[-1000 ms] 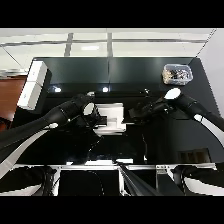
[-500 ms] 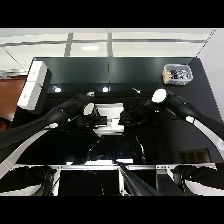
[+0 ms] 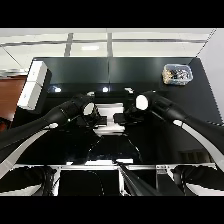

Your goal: Fold the box and place the chain.

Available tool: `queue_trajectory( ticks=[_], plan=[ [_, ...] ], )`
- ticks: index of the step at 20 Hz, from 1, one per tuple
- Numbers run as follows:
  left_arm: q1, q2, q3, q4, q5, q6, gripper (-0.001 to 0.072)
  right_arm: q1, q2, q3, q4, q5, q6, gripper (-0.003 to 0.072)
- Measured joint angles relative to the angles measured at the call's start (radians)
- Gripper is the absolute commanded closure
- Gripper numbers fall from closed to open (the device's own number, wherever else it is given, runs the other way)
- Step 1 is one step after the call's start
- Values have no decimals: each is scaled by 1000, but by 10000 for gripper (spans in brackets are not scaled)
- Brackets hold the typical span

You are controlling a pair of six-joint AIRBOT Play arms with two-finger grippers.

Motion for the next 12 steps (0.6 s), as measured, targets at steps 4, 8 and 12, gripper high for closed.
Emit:
queue_trajectory(
  ticks=[4,8,12],
  plan=[
    [0,0,0,0,0,1,681,67,-37,47,-171,64,163,408],
    [0,0,0,0,0,1,681,90,-61,61,-227,88,238,424],
    [0,0,0,0,0,1,681,102,-69,65,-247,95,274,425]
  ],
)
